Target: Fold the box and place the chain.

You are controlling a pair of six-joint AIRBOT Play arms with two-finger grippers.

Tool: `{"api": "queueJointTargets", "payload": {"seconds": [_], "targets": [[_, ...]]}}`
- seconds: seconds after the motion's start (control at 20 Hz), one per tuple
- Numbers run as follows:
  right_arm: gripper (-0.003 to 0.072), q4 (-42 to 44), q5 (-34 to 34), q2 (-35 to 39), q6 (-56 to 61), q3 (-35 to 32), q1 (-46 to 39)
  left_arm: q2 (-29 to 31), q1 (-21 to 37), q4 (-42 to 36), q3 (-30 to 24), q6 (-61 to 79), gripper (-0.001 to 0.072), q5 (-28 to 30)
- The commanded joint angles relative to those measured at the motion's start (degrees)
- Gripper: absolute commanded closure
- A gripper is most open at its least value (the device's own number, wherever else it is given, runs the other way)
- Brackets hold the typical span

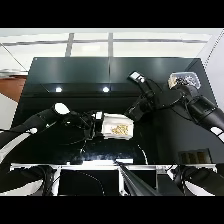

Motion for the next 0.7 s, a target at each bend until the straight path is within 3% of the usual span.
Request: {"api": "queueJointTargets", "payload": {"seconds": [0.0, 0.2, 0.65], "targets": [[-0.0025, 0.5, -3.5, -0.2, -4.7, 0.5, 1.7, 0.0, 0.0, 0.0, 0.0, 0.0, 0.0322, 0.0], [-0.0018, -0.9, -8.1, -0.2, -5.8, 0.4, 3.7, 0.0, 0.0, 0.0, 0.0, 0.0, 0.0322, 0.0], [-0.0018, -3.8, -9.4, -0.2, -11.9, -1.5, 5.2, 0.0, 0.0, 0.0, 0.0, 0.0, 0.0322, 0.0]]}}
